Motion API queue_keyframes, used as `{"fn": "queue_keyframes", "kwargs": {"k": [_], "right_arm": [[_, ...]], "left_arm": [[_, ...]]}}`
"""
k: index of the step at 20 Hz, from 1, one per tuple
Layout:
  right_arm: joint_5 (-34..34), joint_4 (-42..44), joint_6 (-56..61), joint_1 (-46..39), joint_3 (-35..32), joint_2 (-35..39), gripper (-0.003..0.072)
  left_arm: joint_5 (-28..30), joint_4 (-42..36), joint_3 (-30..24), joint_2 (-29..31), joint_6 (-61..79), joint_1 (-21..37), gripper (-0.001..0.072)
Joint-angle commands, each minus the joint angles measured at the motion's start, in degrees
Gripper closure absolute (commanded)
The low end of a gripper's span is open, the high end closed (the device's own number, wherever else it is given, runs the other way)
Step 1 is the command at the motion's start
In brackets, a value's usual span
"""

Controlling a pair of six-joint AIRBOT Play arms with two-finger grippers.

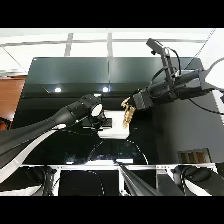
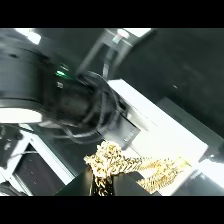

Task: Fold the box and place the chain.

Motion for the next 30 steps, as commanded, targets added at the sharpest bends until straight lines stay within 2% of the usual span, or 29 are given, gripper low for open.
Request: {"fn": "queue_keyframes", "kwargs": {"k": [1,4,8,11,16,19,22,23,24,27,30], "right_arm": [[3.1,-2.4,1.2,0.1,-1.0,0.0,0.0676],[4.2,0.6,1.1,0.2,-1.1,0.0,0.0676],[-0.6,4.3,-0.1,1.9,-1.2,-0.9,0.0676],[-1.3,4.3,0.3,3.6,-1.9,-4.3,0.0676],[-1.4,1.2,0.3,3.9,-9.0,-8.9,0.0675],[-7.1,0.0,0.3,4.0,-14.6,-10.3,0.0675],[-9.1,0.1,0.0,4.3,-15.9,-11.4,0.067],[-9.1,0.1,-0.2,4.3,-15.9,-11.4,0.0577],[-8.7,0.0,-0.5,4.1,-15.9,-11.4,0.042],[-4.0,-0.6,-0.9,0.5,-15.3,-10.5,0.0414],[0.4,-4.1,-1.7,-5.9,-15.3,-5.1,0.0414]], "left_arm": [[0.0,0.0,0.0,0.0,0.0,0.0,0.0683],[0.1,0.0,0.0,0.0,0.0,0.0,0.0683],[0.1,0.0,0.0,0.0,0.0,0.0,0.0683],[0.1,0.0,0.0,0.0,0.0,0.0,0.0683],[0.1,0.0,0.0,0.0,0.0,0.0,0.0683],[0.4,0.2,0.0,0.0,0.0,0.0,0.0683],[0.5,0.2,0.0,0.0,0.0,0.0,0.0683],[0.7,0.2,0.0,0.0,0.0,0.0,0.0683],[0.7,0.2,0.0,0.0,0.0,0.0,0.0683],[0.7,0.1,0.0,0.0,0.0,0.0,0.0683],[0.7,0.0,0.0,0.0,0.0,0.0,0.0683]]}}
